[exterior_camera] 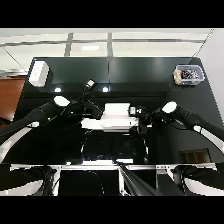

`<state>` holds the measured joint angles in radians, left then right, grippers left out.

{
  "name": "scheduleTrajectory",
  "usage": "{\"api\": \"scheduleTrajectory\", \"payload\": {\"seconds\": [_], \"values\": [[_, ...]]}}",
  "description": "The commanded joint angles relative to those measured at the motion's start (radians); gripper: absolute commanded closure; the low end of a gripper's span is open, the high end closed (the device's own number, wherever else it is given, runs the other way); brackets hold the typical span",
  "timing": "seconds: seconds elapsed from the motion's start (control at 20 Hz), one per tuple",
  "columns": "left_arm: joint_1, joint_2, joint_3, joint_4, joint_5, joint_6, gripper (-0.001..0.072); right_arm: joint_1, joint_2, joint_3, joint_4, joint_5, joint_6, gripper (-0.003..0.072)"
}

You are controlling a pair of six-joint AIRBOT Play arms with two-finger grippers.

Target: Fold the box and place the chain.

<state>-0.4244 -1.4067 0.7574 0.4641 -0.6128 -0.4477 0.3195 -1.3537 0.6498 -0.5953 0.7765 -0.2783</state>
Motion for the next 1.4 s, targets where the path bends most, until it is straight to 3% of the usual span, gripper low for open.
{"api": "scheduleTrajectory", "payload": {"seconds": [0.0, 0.15, 0.3, 0.4, 0.5, 0.65, 0.7, 0.75, 0.8, 0.9, 1.0, 1.15, 1.35], "values": [[0.005, -0.007, 0.006, 0.060, -0.021, -0.006, 0.0684, 0.000, -0.001, 0.000, 0.001, -0.003, 0.002, 0.0484], [0.065, 0.125, 0.016, 0.179, 0.034, -0.102, 0.0684, 0.000, -0.001, 0.000, 0.003, -0.007, 0.006, 0.0484], [0.163, 0.298, 0.006, 0.296, -0.066, -0.152, 0.0683, 0.000, -0.001, 0.000, 0.003, -0.007, 0.005, 0.0484], [0.223, 0.403, -0.024, 0.459, -0.109, -0.131, 0.0682, 0.000, -0.001, 0.000, 0.003, -0.007, 0.005, 0.0484], [0.279, 0.460, -0.079, 0.542, -0.135, -0.084, 0.0679, 0.000, -0.001, 0.000, 0.003, -0.007, 0.005, 0.0484], [0.273, 0.430, -0.114, 0.542, -0.436, 0.267, 0.0647, 0.000, -0.001, 0.000, 0.003, -0.007, 0.005, 0.0484], [0.248, 0.419, -0.125, 0.540, -0.443, 0.344, 0.0406, 0.000, -0.001, 0.000, 0.003, -0.007, 0.005, 0.0484], [0.216, 0.410, -0.139, 0.532, -0.387, 0.363, 0.0150, 0.000, -0.001, 0.000, 0.003, -0.007, 0.005, 0.0483], [0.181, 0.402, -0.156, 0.521, -0.293, 0.371, -0.0008, 0.000, -0.001, 0.000, 0.003, -0.007, 0.005, 0.0484], [0.125, 0.351, -0.156, 0.513, -0.203, 0.396, 0.0021, 0.000, -0.001, 0.000, 0.003, -0.007, 0.005, 0.0484], [0.066, 0.275, -0.135, 0.503, -0.217, 0.515, 0.0036, 0.000, -0.001, 0.000, 0.003, -0.007, 0.005, 0.0484], [0.031, 0.184, -0.105, 0.349, -0.148, 0.533, 0.0037, 0.000, -0.001, 0.000, 0.003, -0.006, 0.005, 0.0484], [0.031, 0.108, -0.077, 0.192, -0.165, 0.598, 0.0037, 0.000, -0.001, 0.000, 0.003, -0.006, 0.005, 0.0484]]}}
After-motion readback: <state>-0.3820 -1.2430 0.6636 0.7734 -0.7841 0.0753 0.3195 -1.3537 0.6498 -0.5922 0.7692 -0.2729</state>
